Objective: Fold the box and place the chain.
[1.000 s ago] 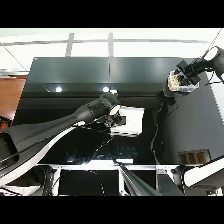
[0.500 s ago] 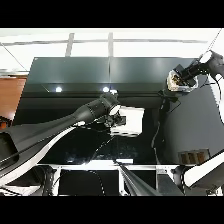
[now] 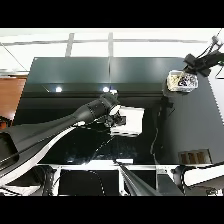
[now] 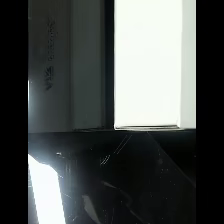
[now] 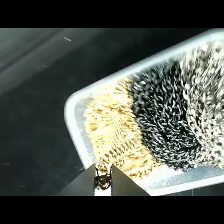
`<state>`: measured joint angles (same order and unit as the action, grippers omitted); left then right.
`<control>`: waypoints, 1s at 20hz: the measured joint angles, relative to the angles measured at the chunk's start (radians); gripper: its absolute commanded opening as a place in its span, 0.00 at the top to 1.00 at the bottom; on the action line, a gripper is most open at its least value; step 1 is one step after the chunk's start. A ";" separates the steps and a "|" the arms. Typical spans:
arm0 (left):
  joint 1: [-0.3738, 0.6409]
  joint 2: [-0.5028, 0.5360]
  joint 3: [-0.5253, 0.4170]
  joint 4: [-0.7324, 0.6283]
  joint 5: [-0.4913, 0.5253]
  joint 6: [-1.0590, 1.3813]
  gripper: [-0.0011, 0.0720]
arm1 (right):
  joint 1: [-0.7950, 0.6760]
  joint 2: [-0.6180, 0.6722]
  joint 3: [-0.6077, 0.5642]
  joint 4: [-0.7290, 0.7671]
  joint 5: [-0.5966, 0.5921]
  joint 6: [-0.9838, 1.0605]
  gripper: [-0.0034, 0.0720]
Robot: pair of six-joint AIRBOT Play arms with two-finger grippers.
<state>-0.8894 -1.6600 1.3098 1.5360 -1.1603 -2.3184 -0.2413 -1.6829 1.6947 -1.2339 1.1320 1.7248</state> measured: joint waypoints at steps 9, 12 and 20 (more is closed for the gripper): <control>0.000 0.000 0.000 0.000 0.000 0.000 0.94 | -0.045 0.282 0.000 0.092 -0.015 -0.147 0.93; 0.000 0.000 0.000 0.000 0.000 0.000 0.94 | -0.054 0.396 0.000 0.159 -0.047 -0.211 0.94; 0.000 0.000 0.000 0.000 0.000 0.000 0.94 | -0.079 0.546 0.187 0.370 -0.076 -0.308 0.94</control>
